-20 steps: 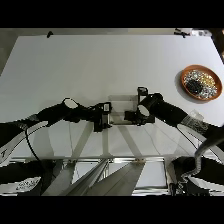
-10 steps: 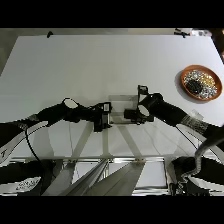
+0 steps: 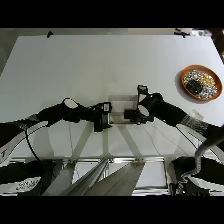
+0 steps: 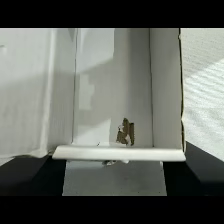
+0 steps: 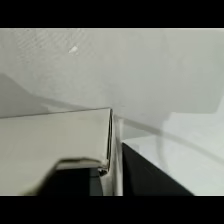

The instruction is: Fold the box and place the chain.

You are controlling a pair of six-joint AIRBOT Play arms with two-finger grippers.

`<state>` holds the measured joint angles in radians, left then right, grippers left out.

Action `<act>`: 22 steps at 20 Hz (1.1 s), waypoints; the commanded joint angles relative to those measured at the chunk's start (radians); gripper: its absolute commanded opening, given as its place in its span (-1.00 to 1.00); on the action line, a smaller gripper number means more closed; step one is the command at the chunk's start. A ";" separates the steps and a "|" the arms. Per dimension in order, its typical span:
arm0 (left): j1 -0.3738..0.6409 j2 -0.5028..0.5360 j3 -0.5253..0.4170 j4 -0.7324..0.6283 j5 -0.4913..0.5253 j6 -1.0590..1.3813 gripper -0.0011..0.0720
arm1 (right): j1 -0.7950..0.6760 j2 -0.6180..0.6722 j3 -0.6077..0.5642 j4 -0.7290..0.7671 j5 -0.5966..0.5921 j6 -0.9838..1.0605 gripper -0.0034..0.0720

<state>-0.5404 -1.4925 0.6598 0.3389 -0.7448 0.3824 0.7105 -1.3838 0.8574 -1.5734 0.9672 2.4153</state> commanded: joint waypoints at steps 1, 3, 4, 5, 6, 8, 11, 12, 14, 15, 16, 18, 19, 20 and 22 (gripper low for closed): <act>0.000 0.000 0.000 0.002 0.000 0.002 -0.40 | 0.000 0.000 -0.001 -0.021 0.020 -0.005 -0.70; 0.000 0.000 0.000 0.002 0.000 0.002 -0.40 | 0.000 0.000 -0.001 -0.030 0.026 -0.008 -0.89; 0.000 0.000 0.000 0.002 0.000 0.002 -0.40 | 0.000 0.000 -0.001 -0.037 0.026 -0.008 -0.89; 0.000 0.000 0.000 0.002 0.000 0.002 -0.40 | 0.000 0.000 -0.001 -0.043 0.028 -0.008 -0.89; 0.000 0.000 0.000 0.002 0.000 0.002 -0.40 | 0.000 0.000 -0.001 -0.043 0.027 -0.008 -0.83; 0.000 0.000 0.000 0.002 0.000 0.002 -0.40 | 0.000 0.001 -0.001 -0.043 0.025 -0.008 0.14; 0.000 0.000 0.000 0.002 0.000 0.002 -0.40 | 0.000 0.033 0.000 -0.052 0.031 -0.038 0.37; 0.000 0.000 0.000 0.002 0.000 0.002 -0.40 | 0.000 0.059 0.000 -0.068 0.036 -0.061 0.37; 0.000 0.000 0.000 0.002 0.000 0.002 -0.40 | 0.000 0.127 0.000 -0.104 0.071 -0.106 0.37; 0.000 0.000 0.000 0.002 0.000 0.002 -0.40 | 0.000 0.167 0.000 -0.121 0.095 -0.127 0.37; 0.000 0.000 0.000 0.002 0.000 0.002 -0.40 | -0.003 0.216 0.000 -0.140 0.121 -0.150 0.37; 0.000 0.000 0.000 0.002 0.000 0.002 -0.40 | -0.023 0.318 0.000 -0.164 0.152 -0.203 0.37; 0.000 0.000 0.000 0.002 0.000 0.002 -0.40 | -0.047 0.372 0.000 -0.182 0.148 -0.230 0.37; 0.000 0.000 0.000 0.002 0.000 0.002 -0.40 | -0.087 0.415 0.000 -0.193 0.130 -0.251 0.36; 0.000 0.000 0.000 0.002 0.000 0.002 -0.40 | -0.248 0.467 0.000 -0.203 0.056 -0.346 0.29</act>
<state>-0.5404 -1.4929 0.6598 0.3397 -0.7448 0.3840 0.5983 -1.0142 0.8570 -1.7405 1.0760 2.1899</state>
